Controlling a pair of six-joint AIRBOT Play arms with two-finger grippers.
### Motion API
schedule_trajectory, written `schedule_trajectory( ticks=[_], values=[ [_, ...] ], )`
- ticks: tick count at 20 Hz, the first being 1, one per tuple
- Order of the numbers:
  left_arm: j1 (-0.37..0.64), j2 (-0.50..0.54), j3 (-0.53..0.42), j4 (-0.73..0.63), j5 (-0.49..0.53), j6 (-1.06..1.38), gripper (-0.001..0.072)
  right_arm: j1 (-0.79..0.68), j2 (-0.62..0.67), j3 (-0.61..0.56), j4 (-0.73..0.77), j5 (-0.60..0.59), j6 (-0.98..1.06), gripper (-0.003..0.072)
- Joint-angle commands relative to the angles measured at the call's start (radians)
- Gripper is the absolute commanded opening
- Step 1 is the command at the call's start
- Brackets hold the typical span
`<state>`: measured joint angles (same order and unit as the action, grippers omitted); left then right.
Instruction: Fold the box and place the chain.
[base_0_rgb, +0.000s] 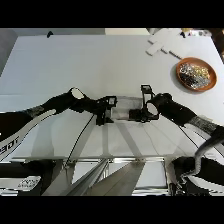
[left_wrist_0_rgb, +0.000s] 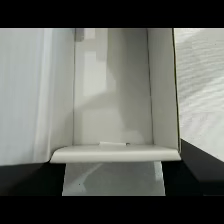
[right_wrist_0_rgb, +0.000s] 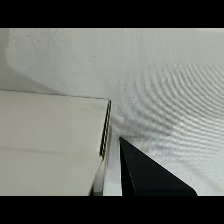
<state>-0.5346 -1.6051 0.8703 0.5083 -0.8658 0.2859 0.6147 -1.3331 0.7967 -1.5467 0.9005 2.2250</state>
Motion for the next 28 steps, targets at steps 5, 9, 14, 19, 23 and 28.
schedule_trajectory(
  ticks=[5, 9, 14, 19, 23, 28],
  values=[
    [0.001, 0.0, 0.0, 0.001, -0.002, 0.002, 0.0326, 0.003, -0.038, 0.045, -0.047, 0.06, 0.071, 0.0155],
    [0.001, 0.0, 0.0, 0.001, -0.002, 0.002, 0.0326, 0.003, -0.039, 0.051, -0.051, 0.062, 0.07, 0.0022],
    [0.001, 0.0, 0.0, 0.001, -0.003, 0.003, 0.0326, 0.003, -0.042, 0.052, -0.05, 0.051, 0.07, 0.0244],
    [0.001, 0.0, 0.0, 0.001, -0.003, 0.002, 0.0326, 0.0, 0.014, 0.053, -0.05, 0.073, -0.149, 0.0345],
    [0.001, 0.0, 0.0, 0.001, -0.002, 0.002, 0.0326, 0.0, 0.189, 0.053, -0.054, 0.173, -0.378, 0.0416],
    [0.001, 0.0, 0.0, 0.001, -0.002, 0.002, 0.0326, -0.08, 0.471, 0.055, -0.087, 0.117, -0.455, 0.0267]
  ],
)
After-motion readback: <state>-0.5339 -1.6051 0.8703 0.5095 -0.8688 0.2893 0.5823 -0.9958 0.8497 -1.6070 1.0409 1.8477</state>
